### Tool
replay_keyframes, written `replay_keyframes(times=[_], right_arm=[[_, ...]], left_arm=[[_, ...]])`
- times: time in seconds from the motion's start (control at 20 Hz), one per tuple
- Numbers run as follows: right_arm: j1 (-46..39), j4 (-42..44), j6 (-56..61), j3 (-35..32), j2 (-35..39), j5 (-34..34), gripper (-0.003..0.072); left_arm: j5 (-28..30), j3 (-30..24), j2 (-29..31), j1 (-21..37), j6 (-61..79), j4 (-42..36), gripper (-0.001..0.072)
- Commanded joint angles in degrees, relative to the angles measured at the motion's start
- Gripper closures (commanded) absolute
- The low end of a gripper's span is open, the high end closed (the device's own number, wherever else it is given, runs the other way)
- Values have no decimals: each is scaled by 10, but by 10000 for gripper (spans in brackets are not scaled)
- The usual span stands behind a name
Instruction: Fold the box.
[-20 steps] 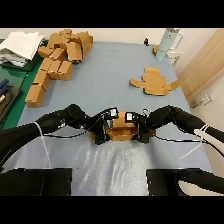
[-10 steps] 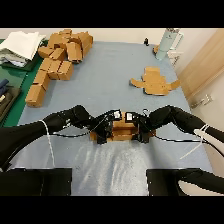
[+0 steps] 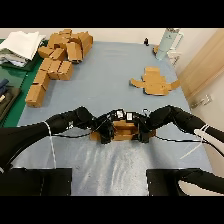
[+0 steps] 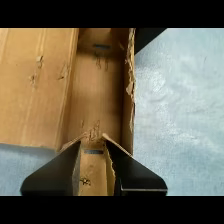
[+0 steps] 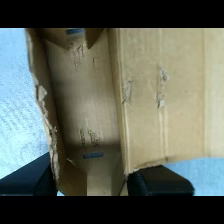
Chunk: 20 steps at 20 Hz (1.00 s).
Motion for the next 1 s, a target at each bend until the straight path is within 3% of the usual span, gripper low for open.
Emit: replay_keyframes(times=[0.0,0.05,0.1,0.15,0.4,0.45,0.55,0.6,0.8,0.95], right_arm=[[0,0,-1,0,0,0,183],[0,0,-1,0,0,0,183],[0,0,-1,0,0,0,183],[0,0,-1,0,0,0,183],[0,0,-1,0,0,0,183],[0,0,-1,0,0,0,183],[0,0,-1,0,0,0,183],[0,0,-1,0,0,0,183],[0,0,-1,0,0,0,183],[0,0,-1,0,0,0,183]], left_arm=[[4,0,-3,-2,0,-12,458],[3,0,-3,-2,0,-12,349],[3,0,-3,-2,0,-12,149],[3,0,-3,-2,0,-12,88],[3,0,-3,-2,-7,-11,90],[1,1,-3,-2,-8,-11,154],[-9,1,0,-1,-23,7,544],[-19,1,5,0,-36,30,678],[-54,0,59,12,-190,160,694],[-103,-7,123,66,-369,259,694]])
